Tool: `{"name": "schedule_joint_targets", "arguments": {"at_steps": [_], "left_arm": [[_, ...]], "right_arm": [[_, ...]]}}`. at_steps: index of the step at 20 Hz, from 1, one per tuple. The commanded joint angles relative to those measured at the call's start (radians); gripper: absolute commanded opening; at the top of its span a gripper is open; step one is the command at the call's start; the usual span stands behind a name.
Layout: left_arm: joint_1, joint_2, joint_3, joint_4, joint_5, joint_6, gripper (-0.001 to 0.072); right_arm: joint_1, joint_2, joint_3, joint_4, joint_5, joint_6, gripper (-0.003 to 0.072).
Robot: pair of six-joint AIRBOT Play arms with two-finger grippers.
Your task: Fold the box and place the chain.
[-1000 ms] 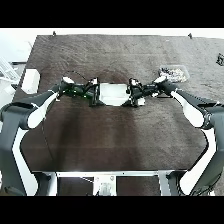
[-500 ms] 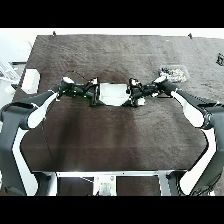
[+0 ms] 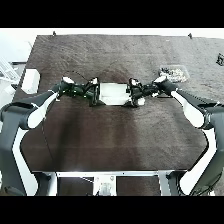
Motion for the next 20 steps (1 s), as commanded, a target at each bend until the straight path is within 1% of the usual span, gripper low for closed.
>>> {"name": "schedule_joint_targets", "arguments": {"at_steps": [1, 4, 8, 11, 14, 15, 16, 17, 18, 20], "left_arm": [[0.001, 0.001, 0.0, 0.004, -0.006, -0.003, 0.0482], [0.001, 0.001, 0.0, 0.004, -0.006, -0.003, 0.0483], [0.001, 0.001, 0.0, 0.004, -0.006, -0.003, 0.0483], [0.001, 0.001, 0.0, 0.004, -0.006, -0.003, 0.0483], [0.001, 0.001, 0.0, 0.004, -0.007, -0.008, 0.0482], [0.001, 0.001, 0.0, 0.004, -0.007, -0.011, 0.0483], [0.001, 0.001, 0.0, 0.004, -0.007, -0.011, 0.0482], [0.001, 0.001, 0.0, 0.004, -0.008, -0.011, 0.0482], [0.001, 0.001, 0.0, 0.004, -0.008, -0.011, 0.0483], [0.001, 0.001, 0.0, 0.004, -0.01, -0.011, 0.0482]], "right_arm": [[-0.023, 0.02, 0.0, -0.043, -0.005, 0.019, 0.072], [-0.06, 0.043, 0.0, -0.079, -0.004, 0.022, 0.072], [-0.121, 0.09, 0.0, -0.101, 0.005, 0.076, 0.072], [-0.166, 0.138, 0.0, -0.098, 0.061, 0.14, 0.072], [-0.169, 0.189, 0.0, -0.08, 0.149, 0.214, 0.072], [-0.164, 0.197, 0.0, -0.059, 0.177, 0.214, 0.0598], [-0.161, 0.202, 0.0, -0.048, 0.207, 0.214, 0.036], [-0.158, 0.203, 0.0, -0.036, 0.255, 0.223, 0.0058], [-0.151, 0.202, -0.003, -0.01, 0.292, 0.232, 0.0008], [-0.127, 0.201, -0.019, 0.062, 0.294, 0.232, 0.0008]]}}
